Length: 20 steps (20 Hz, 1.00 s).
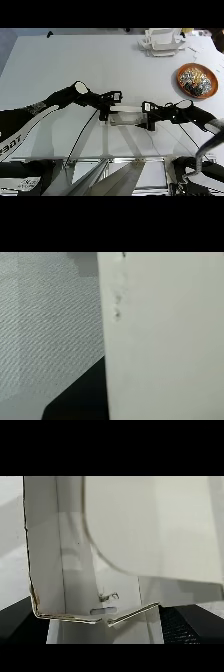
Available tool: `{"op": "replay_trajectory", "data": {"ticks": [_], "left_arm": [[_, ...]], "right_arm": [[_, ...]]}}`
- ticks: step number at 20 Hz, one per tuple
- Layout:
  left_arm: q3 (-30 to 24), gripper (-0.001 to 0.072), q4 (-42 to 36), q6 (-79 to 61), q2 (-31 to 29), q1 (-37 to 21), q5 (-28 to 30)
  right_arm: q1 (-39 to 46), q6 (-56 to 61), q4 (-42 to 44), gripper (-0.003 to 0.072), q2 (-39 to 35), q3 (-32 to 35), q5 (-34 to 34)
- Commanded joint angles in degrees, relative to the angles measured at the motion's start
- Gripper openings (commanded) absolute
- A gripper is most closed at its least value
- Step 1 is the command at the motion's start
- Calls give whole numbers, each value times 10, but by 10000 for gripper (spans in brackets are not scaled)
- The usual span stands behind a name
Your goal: Fold the box and place the chain.
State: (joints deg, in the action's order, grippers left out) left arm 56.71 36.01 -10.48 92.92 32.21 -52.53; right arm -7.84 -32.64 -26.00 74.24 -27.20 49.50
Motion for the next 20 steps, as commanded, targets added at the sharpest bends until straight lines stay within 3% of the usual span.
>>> {"op": "replay_trajectory", "data": {"ticks": [1, 13, 15, 19, 20], "left_arm": [[0, 11, 0, 0, 0, 0, 0], [0, 11, 0, 0, 0, 0, 0], [0, 11, 0, 0, 0, 0, 0], [0, 11, 0, 0, 0, 0, 0], [0, 11, 0, 0, 0, 0, 0]], "right_arm": [[0, -9, 16, 678, 4, -1, -1], [-28, -9, 19, 630, 38, -1, -13], [-28, -8, 19, 537, 38, -1, -13], [-28, -3, 19, 502, 38, -1, -12], [-28, -3, 19, 448, 38, -1, -12]]}}
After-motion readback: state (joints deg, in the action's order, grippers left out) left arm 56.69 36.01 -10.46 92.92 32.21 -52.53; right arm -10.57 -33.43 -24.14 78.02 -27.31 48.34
